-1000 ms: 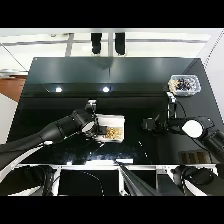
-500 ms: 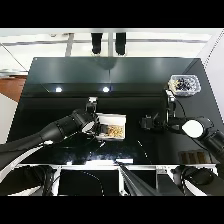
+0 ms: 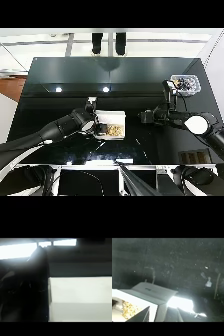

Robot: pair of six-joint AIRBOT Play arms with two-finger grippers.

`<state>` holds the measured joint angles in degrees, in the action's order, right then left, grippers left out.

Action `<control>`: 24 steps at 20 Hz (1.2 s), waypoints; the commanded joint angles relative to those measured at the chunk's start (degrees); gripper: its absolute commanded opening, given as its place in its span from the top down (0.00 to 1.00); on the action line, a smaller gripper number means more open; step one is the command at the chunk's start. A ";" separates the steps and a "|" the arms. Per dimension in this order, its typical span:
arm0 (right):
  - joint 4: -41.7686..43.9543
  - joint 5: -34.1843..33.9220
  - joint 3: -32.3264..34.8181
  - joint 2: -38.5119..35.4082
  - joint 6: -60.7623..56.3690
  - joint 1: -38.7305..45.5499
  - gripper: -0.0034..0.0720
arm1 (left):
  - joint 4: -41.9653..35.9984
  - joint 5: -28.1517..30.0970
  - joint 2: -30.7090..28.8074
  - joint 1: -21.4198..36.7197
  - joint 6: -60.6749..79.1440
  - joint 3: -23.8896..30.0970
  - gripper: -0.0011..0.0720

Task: Fold the box and place the chain.

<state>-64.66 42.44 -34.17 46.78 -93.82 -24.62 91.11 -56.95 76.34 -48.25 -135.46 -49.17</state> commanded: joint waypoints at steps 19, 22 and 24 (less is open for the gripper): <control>-3.39 0.11 -0.15 0.04 0.20 -0.02 0.42 | -46.75 -10.99 -33.33 35.98 87.32 7.15 0.11; -3.34 0.46 -0.15 0.04 0.20 -0.02 0.42 | -56.39 -6.43 -31.85 47.47 101.57 14.78 0.11; -3.37 1.31 -0.15 0.04 0.22 -0.02 0.42 | -56.13 -2.01 -30.47 51.74 101.55 16.76 0.11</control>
